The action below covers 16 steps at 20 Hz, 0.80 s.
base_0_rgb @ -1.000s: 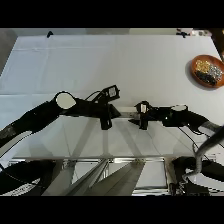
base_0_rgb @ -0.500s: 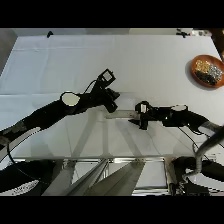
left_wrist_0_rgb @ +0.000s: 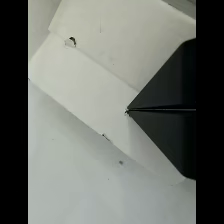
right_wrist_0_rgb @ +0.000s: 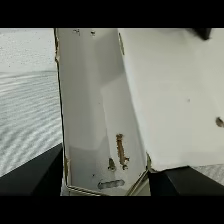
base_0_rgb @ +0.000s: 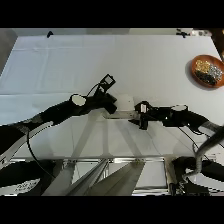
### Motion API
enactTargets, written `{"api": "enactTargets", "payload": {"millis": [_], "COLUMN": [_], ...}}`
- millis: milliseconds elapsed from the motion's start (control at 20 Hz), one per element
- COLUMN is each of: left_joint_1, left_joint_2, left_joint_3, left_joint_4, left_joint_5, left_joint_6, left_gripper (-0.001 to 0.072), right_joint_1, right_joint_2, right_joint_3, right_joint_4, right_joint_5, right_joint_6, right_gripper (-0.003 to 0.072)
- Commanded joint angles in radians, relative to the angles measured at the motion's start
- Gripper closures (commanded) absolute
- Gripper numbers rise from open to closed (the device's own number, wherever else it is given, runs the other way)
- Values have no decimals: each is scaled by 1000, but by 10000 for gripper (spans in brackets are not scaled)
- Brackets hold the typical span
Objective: Fold the box and place the chain.
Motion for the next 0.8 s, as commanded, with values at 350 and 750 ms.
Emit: {"api": "enactTargets", "payload": {"millis": [350,750], "left_joint_1": [0,0], "left_joint_2": [-45,152], "left_joint_3": [0,0], "left_joint_4": [10,10], "left_joint_5": [-106,12], "left_joint_6": [-11,-6], "left_gripper": [704,697], "right_joint_1": [0,0], "right_joint_2": [0,0], "right_joint_3": [0,0], "right_joint_4": [0,0], "right_joint_5": [-1,-1], "right_joint_6": [-1,-1], "right_gripper": [273,273]}}
